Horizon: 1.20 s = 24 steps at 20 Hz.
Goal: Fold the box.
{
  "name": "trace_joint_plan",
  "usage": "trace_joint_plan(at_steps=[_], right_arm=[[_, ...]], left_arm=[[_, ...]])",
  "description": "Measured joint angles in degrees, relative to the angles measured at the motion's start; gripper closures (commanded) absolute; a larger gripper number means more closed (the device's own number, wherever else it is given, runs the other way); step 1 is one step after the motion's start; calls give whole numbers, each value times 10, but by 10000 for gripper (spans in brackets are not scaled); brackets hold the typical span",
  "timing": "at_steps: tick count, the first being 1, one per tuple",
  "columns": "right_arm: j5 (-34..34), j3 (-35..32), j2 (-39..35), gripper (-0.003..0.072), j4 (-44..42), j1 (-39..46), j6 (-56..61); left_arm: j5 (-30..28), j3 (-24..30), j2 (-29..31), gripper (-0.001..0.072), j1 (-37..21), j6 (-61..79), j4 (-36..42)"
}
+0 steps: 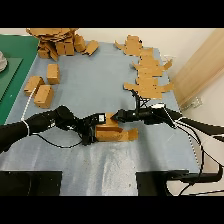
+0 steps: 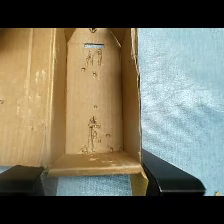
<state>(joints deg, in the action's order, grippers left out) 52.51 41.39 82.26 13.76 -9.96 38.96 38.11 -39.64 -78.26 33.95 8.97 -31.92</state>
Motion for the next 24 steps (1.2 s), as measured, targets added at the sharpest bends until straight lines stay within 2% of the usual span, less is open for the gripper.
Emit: trace_joint_plan(at_steps=[9, 12, 16, 18, 20, 24], right_arm=[[3, 0, 11, 683, 11, 12, -18], [12, 0, -31, 683, 47, 34, -29], [18, -20, -128, 672, 155, 52, -33], [22, -45, -183, 515, 199, 50, -33], [39, -69, -227, 269, 247, 37, -34], [61, -95, -285, 236, 360, -17, -38]], left_arm=[[0, 0, 0, 317, 0, 0, 0], [0, 0, 0, 316, 0, 0, 0], [0, 0, 0, 317, 0, 0, 0], [0, 0, 0, 317, 0, 0, 0], [0, 0, 0, 317, 0, 0, 0], [0, 0, 0, 317, 0, 0, 0]])
